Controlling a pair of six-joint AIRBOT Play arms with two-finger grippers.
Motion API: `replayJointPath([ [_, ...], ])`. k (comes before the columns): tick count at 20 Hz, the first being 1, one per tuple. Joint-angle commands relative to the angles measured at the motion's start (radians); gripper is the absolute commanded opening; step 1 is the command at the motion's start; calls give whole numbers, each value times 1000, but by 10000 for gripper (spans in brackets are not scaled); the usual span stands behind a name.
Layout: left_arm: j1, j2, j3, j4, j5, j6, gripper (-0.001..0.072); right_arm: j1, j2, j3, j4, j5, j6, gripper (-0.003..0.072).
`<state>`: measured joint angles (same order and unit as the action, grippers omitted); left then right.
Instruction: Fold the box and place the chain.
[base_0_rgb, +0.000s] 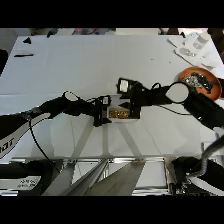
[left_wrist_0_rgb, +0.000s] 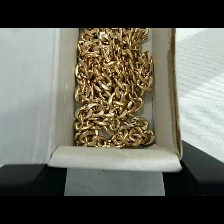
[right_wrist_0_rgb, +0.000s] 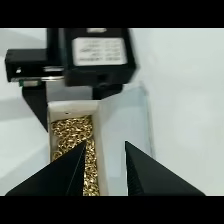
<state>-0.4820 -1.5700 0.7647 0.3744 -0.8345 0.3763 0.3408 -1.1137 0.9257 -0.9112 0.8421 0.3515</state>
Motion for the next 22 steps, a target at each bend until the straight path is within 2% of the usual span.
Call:
replayJointPath([
  [1, 0, 1, 0, 0, 0, 0, 291, -63, -4, 137, -88, 57, 269, 237],
  [5, 0, 1, 0, 0, 0, 0, 291, -161, -87, 171, -103, -63, 574, 218],
  [8, 0, 1, 0, 0, 0, 0, 291, -174, -206, 171, -146, -14, 692, 218],
  [10, 0, 1, 0, 0, 0, 0, 291, -152, -256, 171, -150, 45, 681, 196],
  [11, 0, 1, 0, 0, 0, 0, 291, -138, -265, 171, -151, 79, 651, 103],
  [12, 0, 1, 0, 0, 0, 0, 291, -126, -268, 171, -150, 114, 616, 79],
  [16, 0, 1, 0, 0, 0, 0, 291, -111, -261, 171, -101, 261, 499, 80],
  [22, 0, 1, 0, 0, 0, 0, 291, -48, -172, 169, -125, 299, 394, 81],
])
